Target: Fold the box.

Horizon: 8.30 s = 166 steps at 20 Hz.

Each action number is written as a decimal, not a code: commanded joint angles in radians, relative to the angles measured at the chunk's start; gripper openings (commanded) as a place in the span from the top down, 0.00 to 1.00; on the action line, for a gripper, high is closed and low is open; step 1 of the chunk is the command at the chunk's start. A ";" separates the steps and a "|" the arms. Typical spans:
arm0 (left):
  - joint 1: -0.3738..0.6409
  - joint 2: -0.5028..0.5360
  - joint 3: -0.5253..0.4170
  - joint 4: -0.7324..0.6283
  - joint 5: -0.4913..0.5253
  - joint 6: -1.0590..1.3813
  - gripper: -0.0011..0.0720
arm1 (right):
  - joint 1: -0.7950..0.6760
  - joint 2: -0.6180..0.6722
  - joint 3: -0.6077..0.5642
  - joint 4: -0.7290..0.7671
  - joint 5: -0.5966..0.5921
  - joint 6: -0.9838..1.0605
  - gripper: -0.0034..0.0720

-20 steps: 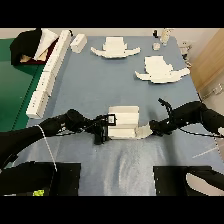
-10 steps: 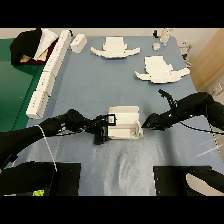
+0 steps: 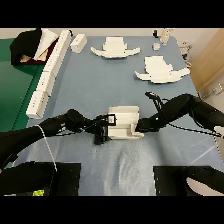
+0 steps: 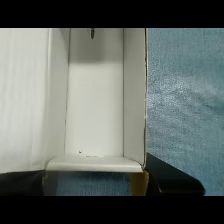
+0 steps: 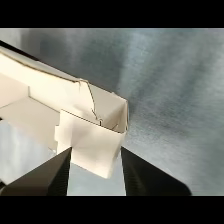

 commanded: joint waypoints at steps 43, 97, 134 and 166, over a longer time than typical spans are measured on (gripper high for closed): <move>0.000 0.000 0.000 0.000 0.000 0.000 0.29 | 0.451 -0.285 0.276 -0.616 -0.175 0.881 0.39; 0.000 0.000 0.000 0.000 0.000 0.000 0.29 | 0.120 0.128 -0.196 0.420 0.414 -0.871 0.96; 0.000 0.000 0.000 0.000 0.000 0.000 0.29 | 0.389 0.186 -0.249 0.136 0.679 -1.325 0.32; 0.000 0.000 0.000 0.000 0.000 0.000 0.29 | 0.389 0.150 -0.208 0.105 0.668 -1.324 0.70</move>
